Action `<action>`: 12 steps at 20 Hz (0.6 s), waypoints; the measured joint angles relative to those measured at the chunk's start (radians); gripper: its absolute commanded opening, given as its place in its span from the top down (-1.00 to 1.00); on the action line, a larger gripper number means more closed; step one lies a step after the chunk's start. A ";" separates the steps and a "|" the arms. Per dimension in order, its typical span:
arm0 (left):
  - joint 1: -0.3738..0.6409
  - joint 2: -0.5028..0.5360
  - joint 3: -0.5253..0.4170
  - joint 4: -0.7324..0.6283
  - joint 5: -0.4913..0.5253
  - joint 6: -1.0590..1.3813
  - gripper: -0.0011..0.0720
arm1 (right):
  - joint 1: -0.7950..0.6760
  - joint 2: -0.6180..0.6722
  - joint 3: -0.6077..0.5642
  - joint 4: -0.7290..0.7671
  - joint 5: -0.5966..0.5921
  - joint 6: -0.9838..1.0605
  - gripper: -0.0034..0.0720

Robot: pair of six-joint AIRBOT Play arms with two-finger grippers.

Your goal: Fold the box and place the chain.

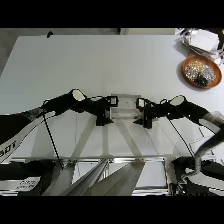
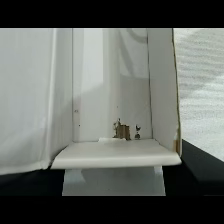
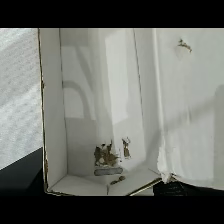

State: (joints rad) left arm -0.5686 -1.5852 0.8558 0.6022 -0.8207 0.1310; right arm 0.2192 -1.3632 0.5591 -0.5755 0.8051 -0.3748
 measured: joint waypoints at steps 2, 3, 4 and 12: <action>0.000 0.000 0.000 0.000 0.000 0.000 0.28 | 0.000 0.000 0.000 0.000 0.008 0.004 -0.17; 0.000 0.000 0.000 0.000 0.000 0.000 0.28 | 0.000 0.000 0.000 0.000 0.011 0.007 -0.63; 0.000 0.000 0.000 0.000 0.002 0.000 0.28 | -0.002 0.001 0.000 0.000 0.017 0.012 -0.95; -0.001 -0.002 0.000 -0.002 0.004 -0.001 0.28 | -0.062 0.068 0.000 -0.050 0.051 0.113 -0.94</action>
State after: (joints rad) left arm -0.5694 -1.5867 0.8558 0.5999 -0.8165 0.1299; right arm 0.1570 -1.2957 0.5587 -0.6258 0.8562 -0.2615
